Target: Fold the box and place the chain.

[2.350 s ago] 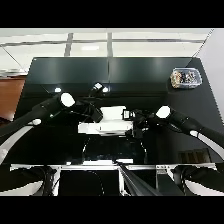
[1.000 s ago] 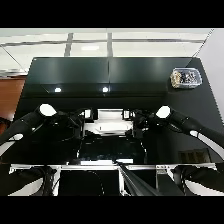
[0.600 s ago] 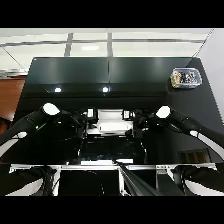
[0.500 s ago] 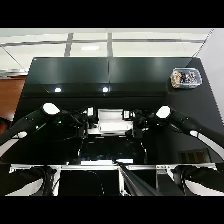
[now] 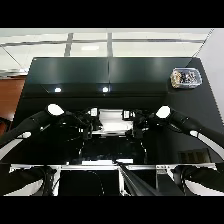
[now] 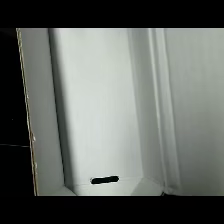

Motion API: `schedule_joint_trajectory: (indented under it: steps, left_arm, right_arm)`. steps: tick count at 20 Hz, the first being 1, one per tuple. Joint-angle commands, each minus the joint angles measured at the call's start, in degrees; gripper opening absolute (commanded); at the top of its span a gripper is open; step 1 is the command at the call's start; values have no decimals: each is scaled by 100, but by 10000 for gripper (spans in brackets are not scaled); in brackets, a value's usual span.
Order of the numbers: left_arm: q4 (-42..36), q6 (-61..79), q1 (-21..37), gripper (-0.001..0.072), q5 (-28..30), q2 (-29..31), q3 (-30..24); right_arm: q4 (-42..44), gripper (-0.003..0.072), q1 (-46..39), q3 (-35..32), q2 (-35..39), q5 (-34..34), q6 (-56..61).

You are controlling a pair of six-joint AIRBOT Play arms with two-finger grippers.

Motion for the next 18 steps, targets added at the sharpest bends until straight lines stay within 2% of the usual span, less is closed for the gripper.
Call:
schedule_joint_trajectory:
  steps: [1, 9, 10, 11, 12, 13, 14, 15, 16, 17, 18]
  left_arm:
    - [-28, -2, -232, 164, 426, -179, 7]
    - [-26, -4, -262, 163, 485, -249, 9]
    - [-28, -4, -262, 180, 485, -249, 9]
    - [-31, -4, -262, 347, 494, -249, 9]
    - [-33, -9, -262, 427, 481, -245, 9]
    - [-26, -74, -262, 427, 468, -238, 9]
    - [-26, -153, -262, 367, 472, -238, 15]
    - [-24, -205, -262, 203, 452, -238, 35]
    - [-28, -219, -262, 295, 442, -236, 55]
    - [-24, -229, -262, 424, 442, -238, 76]
    - [-13, -284, -258, 362, 452, -223, 105]
  right_arm:
    - [2, 430, 2, 2, -4, 0, 2]
    - [2, 430, 2, 2, -4, 2, 2]
    - [4, 430, 2, 0, -4, 0, 4]
    - [2, 430, 2, 2, -4, 0, 2]
    - [2, 429, 2, 2, -4, 0, 4]
    - [2, 429, 2, 2, -4, 0, 2]
    - [2, 430, 2, 2, -4, 0, 2]
    - [2, 430, 2, 2, -4, 0, 2]
    - [2, 430, 2, 2, -4, 2, 2]
    - [2, 430, 2, 0, -4, 0, 2]
    - [4, 429, 2, 2, -4, 0, 2]
